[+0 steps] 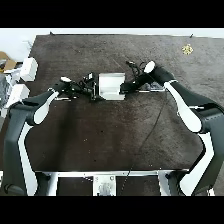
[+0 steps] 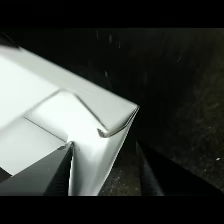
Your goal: Fold the box and place the chain.
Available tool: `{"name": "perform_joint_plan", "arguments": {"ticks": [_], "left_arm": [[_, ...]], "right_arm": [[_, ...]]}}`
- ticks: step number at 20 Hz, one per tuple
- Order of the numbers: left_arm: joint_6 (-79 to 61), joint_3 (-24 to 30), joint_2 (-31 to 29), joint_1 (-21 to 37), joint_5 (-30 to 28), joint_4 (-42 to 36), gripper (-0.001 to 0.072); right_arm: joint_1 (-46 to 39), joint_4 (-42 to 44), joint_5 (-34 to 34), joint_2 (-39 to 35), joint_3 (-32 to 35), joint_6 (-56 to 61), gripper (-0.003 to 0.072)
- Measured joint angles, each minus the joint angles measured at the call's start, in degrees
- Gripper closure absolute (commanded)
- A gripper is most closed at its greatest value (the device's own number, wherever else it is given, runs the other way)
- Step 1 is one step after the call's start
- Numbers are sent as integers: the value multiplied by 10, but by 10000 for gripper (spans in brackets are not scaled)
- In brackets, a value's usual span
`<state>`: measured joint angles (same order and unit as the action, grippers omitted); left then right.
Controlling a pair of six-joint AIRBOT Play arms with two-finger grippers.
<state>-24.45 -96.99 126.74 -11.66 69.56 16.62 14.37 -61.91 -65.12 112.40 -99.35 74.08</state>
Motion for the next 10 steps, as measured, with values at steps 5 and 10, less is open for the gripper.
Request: {"name": "perform_joint_plan", "arguments": {"ticks": [5, 10], "left_arm": [[0, 0, 0, 0, 0, 0, 483], [0, 0, 0, 0, 0, 0, 483]], "right_arm": [[40, -110, -16, 11, -48, 94, 250], [73, -229, -41, 16, -69, 201, 251]]}}
